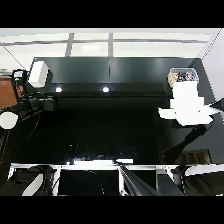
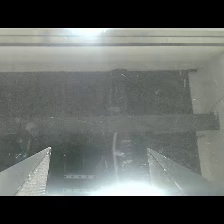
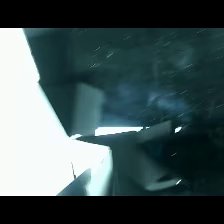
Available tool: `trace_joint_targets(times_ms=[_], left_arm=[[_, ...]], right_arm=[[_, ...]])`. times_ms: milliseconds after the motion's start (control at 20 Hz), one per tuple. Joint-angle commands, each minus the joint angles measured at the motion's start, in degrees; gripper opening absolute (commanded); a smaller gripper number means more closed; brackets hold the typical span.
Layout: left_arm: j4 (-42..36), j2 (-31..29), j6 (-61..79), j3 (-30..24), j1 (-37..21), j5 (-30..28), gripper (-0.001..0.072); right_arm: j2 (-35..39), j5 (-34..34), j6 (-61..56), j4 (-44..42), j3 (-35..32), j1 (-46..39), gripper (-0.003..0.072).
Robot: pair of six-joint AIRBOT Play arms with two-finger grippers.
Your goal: Fold the box and place the chain.
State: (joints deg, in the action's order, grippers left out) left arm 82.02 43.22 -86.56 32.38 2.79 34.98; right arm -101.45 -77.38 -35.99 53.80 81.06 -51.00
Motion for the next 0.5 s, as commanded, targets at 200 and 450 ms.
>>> trace_joint_targets(times_ms=[200,450], left_arm=[[1.7,0.0,0.0,0.0,0.0,0.0,0.0708],[1.3,0.0,0.0,0.0,0.0,1.4,0.0709]], right_arm=[[8.5,-5.1,-2.2,-1.9,-5.3,1.4,0.0016],[21.7,-6.4,-1.6,-13.1,-22.8,5.6,0.0016]])
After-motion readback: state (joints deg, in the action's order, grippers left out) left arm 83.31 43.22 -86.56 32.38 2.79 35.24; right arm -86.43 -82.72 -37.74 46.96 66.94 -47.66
